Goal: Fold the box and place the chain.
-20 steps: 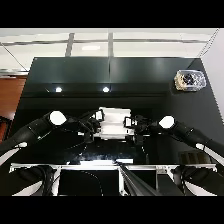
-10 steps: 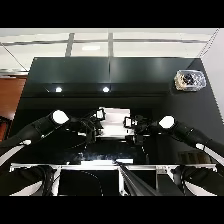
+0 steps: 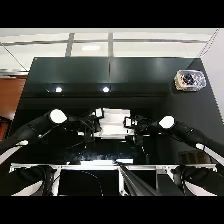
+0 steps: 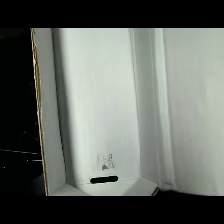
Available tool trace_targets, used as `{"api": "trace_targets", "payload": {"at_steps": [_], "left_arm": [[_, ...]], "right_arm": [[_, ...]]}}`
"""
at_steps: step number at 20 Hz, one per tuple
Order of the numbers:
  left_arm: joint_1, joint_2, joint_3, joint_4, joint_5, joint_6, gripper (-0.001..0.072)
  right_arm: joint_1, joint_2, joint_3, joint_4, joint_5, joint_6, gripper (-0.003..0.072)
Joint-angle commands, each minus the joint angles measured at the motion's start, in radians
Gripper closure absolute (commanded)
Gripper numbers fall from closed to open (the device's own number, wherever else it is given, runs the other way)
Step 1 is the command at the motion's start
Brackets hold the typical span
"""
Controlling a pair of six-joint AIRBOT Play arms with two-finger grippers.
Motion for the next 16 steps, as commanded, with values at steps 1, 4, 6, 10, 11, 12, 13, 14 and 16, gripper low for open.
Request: {"api": "trace_targets", "payload": {"at_steps": [1, 4, 6, 10, 11, 12, 13, 14, 16], "left_arm": [[0.088, 0.109, 0.018, 0.204, -0.023, -0.406, 0.0681], [0.266, 0.215, 0.019, 0.325, -0.141, -0.776, 0.0681], [0.408, 0.222, 0.011, 0.357, -0.24, -0.978, 0.068], [0.622, 0.135, -0.087, 0.219, -0.343, -1.264, 0.068], [0.645, 0.1, -0.112, 0.134, -0.348, -1.202, 0.0679], [0.651, 0.066, -0.129, 0.057, -0.347, -1.125, 0.068], [0.645, 0.026, -0.136, -0.019, -0.348, -1.069, 0.068], [0.629, -0.012, -0.135, -0.074, -0.348, -1.038, 0.0681], [0.58, -0.076, -0.135, -0.137, -0.333, -1.003, 0.0681]], "right_arm": [[0.001, 0.0, 0.0, 0.0, 0.0, 0.0, 0.045], [0.001, 0.0, 0.0, 0.0, 0.0, 0.0, 0.045], [0.001, 0.0, 0.0, 0.0, 0.0, 0.0, 0.045], [0.001, 0.0, 0.0, 0.0, 0.0, 0.0, 0.0449], [0.001, 0.0, 0.0, 0.0, 0.0, 0.0, 0.045], [0.001, 0.0, 0.0, 0.0, 0.0, 0.0, 0.0449], [0.001, 0.0, 0.0, 0.0, 0.0, 0.0, 0.0449], [0.001, 0.0, 0.0, 0.0, 0.0, 0.0, 0.0449], [0.001, 0.0, 0.0, 0.0, 0.0, 0.0, 0.0449]]}}
